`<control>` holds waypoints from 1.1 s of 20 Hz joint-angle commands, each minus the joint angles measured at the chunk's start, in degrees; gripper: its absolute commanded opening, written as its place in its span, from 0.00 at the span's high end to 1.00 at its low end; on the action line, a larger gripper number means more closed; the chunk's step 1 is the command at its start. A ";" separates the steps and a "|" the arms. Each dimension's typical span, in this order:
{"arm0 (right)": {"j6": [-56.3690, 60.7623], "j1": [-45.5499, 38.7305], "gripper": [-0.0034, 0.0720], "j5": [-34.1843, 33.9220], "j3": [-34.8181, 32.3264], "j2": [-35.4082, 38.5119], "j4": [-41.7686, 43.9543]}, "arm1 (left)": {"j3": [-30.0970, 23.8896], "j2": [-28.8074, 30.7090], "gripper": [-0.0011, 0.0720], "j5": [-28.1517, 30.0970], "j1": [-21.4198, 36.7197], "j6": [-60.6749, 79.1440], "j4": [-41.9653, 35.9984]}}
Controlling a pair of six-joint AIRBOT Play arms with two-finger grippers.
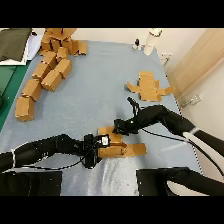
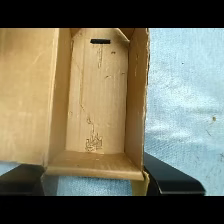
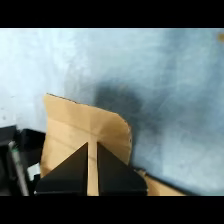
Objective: Fold the box.
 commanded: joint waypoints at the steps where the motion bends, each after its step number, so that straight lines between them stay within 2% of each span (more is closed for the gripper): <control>1: -3.65 -0.90 0.84 0.61 1.95 -8.07 -0.13 | 0.02 0.02 0.33 -0.02 0.02 0.00 0.00; 9: -5.05 -0.90 0.85 0.39 1.97 -7.32 -0.63 | 0.02 0.02 0.33 -0.04 0.00 0.02 0.00; 10: -5.09 -0.90 0.95 -1.09 1.97 -6.43 -0.63 | 0.02 0.02 0.33 0.02 0.02 0.00 0.00; 11: -5.35 -0.90 0.95 -2.29 1.97 -5.05 -0.66 | 0.02 0.02 0.33 0.02 0.02 0.00 0.00; 14: -5.92 -0.90 0.95 -4.33 1.95 2.27 -4.57 | 0.02 0.02 0.33 -0.02 0.02 0.00 0.00; 18: -7.93 -0.81 0.95 -11.10 0.52 13.88 -20.15 | 0.02 0.02 0.33 0.00 0.02 0.00 0.00; 20: -17.11 0.33 0.95 -16.76 -2.51 19.47 -20.37 | 0.02 0.02 0.33 0.00 0.02 0.00 0.00; 22: -25.35 2.58 0.94 -23.45 -6.29 23.52 -17.14 | 0.02 0.02 0.33 0.00 0.02 0.02 0.00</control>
